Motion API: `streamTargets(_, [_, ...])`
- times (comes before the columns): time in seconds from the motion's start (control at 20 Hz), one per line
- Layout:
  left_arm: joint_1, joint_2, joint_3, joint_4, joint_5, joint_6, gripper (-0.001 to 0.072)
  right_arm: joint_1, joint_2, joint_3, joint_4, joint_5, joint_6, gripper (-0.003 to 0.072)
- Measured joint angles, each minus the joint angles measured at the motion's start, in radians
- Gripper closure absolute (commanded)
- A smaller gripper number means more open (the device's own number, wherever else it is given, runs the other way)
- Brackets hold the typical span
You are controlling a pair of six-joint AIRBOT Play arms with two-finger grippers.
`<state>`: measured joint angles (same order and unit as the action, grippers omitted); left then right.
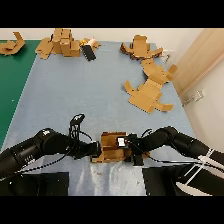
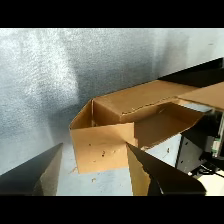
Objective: Fold the box.
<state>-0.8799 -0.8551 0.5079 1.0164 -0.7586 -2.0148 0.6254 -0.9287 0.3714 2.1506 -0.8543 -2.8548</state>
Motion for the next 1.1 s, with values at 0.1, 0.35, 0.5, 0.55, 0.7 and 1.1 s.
streamTargets(0.1, [0.000,-0.005,0.000,-0.011,0.012,0.018,0.0086,0.000,0.000,0.000,0.000,0.000,0.000,0.0238])
streamTargets(0.35, [0.000,-0.017,-0.001,-0.076,0.055,0.081,0.0087,0.000,0.000,0.000,0.000,0.000,0.000,0.0238])
streamTargets(0.5, [0.000,-0.019,-0.001,-0.131,0.068,0.128,0.0088,0.000,0.000,0.000,0.000,0.000,0.000,0.0238])
streamTargets(0.55, [0.000,-0.019,-0.001,-0.144,0.072,0.138,0.0089,0.000,0.000,0.000,0.000,0.000,0.000,0.0238])
streamTargets(0.7, [0.000,-0.021,-0.001,-0.169,0.076,0.157,0.0117,0.000,0.000,0.000,0.000,0.000,0.000,0.0238])
streamTargets(1.1, [-0.058,-0.067,0.005,-0.185,0.105,0.166,0.0117,0.000,0.000,0.000,0.000,0.000,0.000,0.0238])
